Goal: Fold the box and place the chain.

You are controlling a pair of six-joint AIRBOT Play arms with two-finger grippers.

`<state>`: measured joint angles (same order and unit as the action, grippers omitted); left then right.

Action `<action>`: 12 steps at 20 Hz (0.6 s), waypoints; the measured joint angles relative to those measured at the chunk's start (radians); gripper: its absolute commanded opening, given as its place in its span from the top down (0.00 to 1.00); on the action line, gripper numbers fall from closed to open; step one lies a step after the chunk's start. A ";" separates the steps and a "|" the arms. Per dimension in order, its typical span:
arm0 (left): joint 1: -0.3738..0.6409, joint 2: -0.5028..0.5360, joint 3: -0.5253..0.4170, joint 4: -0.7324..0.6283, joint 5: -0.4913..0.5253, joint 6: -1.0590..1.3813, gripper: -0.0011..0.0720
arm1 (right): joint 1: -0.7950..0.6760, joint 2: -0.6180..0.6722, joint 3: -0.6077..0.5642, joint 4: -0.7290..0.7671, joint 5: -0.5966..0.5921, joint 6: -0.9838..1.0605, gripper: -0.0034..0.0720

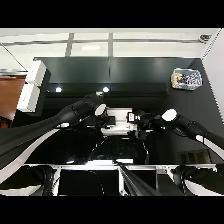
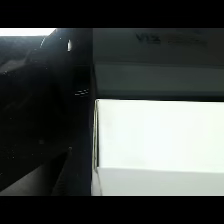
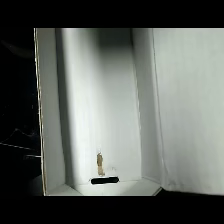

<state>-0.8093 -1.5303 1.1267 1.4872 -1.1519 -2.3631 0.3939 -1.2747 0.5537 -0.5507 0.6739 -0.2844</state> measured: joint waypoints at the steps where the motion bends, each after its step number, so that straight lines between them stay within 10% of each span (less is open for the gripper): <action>1: 0.000 -0.004 0.000 -0.003 0.001 0.000 0.45 | 0.000 0.000 0.000 0.000 0.000 0.000 0.36; 3: 0.000 -0.012 0.001 -0.010 0.001 -0.001 0.45 | 0.000 0.000 0.000 0.000 0.000 0.000 0.36; 7: 0.000 -0.020 0.002 -0.020 0.002 0.000 0.95 | 0.000 0.000 0.000 0.000 0.001 0.000 0.36; 12: 0.000 -0.023 0.002 -0.038 0.012 0.010 0.95 | 0.000 0.000 0.000 -0.002 0.002 -0.002 0.36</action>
